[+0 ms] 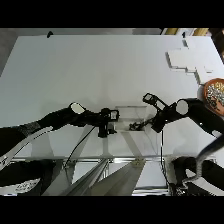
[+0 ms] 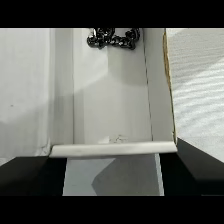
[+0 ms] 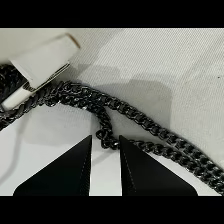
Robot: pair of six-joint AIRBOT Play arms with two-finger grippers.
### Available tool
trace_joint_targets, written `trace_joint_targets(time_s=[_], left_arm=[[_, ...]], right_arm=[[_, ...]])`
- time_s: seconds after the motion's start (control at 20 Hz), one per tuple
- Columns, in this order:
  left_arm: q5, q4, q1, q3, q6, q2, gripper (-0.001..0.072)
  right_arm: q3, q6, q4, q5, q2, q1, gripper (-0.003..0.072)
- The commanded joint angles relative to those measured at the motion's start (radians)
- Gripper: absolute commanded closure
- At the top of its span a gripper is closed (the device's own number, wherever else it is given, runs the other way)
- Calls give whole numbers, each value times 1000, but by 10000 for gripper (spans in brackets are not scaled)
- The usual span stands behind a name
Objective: Fold the box and place the chain.
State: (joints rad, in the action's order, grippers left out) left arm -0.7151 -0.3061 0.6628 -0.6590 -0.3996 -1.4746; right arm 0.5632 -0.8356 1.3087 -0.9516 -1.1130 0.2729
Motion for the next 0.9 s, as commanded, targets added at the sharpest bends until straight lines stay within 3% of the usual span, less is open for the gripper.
trace_joint_targets(time_s=[0.0,0.25,0.45,0.7,0.85], left_arm=[[0,0,0,0,0,1,617],[0,0,0,0,0,1,617],[0,0,0,0,0,1,617],[0,0,0,0,0,1,617],[0,0,0,0,0,1,617]], right_arm=[[-1,3,-5,-6,-25,0,507],[0,3,-4,-18,-23,0,668],[0,-2,-10,-59,86,0,668],[0,45,-190,-144,393,0,668],[0,61,-306,-162,500,0,668]])
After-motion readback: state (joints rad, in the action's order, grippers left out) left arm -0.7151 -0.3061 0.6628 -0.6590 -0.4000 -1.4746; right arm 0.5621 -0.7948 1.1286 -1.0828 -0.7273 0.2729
